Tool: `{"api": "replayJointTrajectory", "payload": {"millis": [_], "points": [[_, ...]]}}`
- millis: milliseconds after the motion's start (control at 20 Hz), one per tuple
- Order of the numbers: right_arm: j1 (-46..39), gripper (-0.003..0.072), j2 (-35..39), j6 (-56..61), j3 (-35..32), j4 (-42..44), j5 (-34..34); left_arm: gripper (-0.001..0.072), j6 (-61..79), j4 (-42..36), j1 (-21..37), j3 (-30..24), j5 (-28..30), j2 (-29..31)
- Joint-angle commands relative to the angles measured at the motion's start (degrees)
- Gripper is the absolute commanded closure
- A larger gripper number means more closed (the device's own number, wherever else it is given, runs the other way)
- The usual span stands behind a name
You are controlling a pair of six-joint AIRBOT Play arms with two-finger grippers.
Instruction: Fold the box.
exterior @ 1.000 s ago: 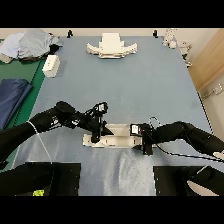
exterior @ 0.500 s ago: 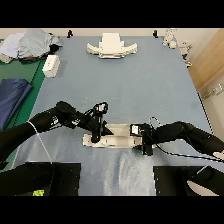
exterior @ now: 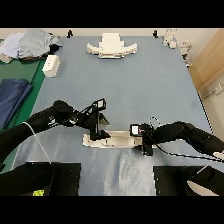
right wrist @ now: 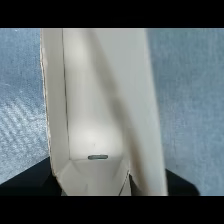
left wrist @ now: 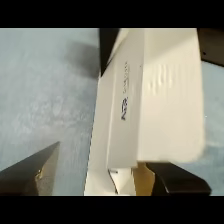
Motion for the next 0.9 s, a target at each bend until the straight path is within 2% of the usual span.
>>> {"api": "replayJointTrajectory", "payload": {"millis": [0,100,150,250,350,450,500,650,750,850], "points": [[0.04,0.0183,0.04,0.02,-0.02,-0.02,0.11,0.0053,-18.88,10.16,3.41,0.11,-2.64,5.64],[0.04,0.0183,0.04,0.02,-0.02,-0.02,0.11,0.0079,-30.12,18.29,5.53,0.28,-6.84,10.86],[0.04,0.0183,0.04,0.02,-0.02,-0.04,0.11,0.0266,-35.5,21.49,6.25,0.28,-9.77,13.68],[0.04,0.0183,0.04,0.02,-0.02,-0.04,0.11,0.0696,-41.83,22.91,6.38,0.28,-16.46,18.05],[0.04,0.0183,0.04,0.02,-0.02,-0.07,0.11,0.0698,-49.35,19.17,4.42,0.24,-20.98,19.37],[0.04,0.0183,0.04,0.02,-0.02,-0.09,0.11,0.0698,-57.16,14.78,-1.14,-0.02,-18.4,18.71],[0.04,0.0183,0.04,0.02,-0.02,-0.2,0.11,0.0698,-58.71,12.85,-4.79,-0.02,-14.82,17.92],[0.04,0.0183,0.02,0.02,-0.02,-0.2,0.11,0.0698,-61.59,8.83,-15.45,0.2,1.01,13.29],[0.04,0.0183,0.02,0.02,-0.02,-0.2,0.11,0.0697,-64.37,8.87,-17.62,1.27,9.4,9.81],[0.04,0.0183,0.04,0.02,-0.02,-0.22,0.11,0.0698,-67.14,8.87,-16.96,3.39,13.53,7.02]]}}
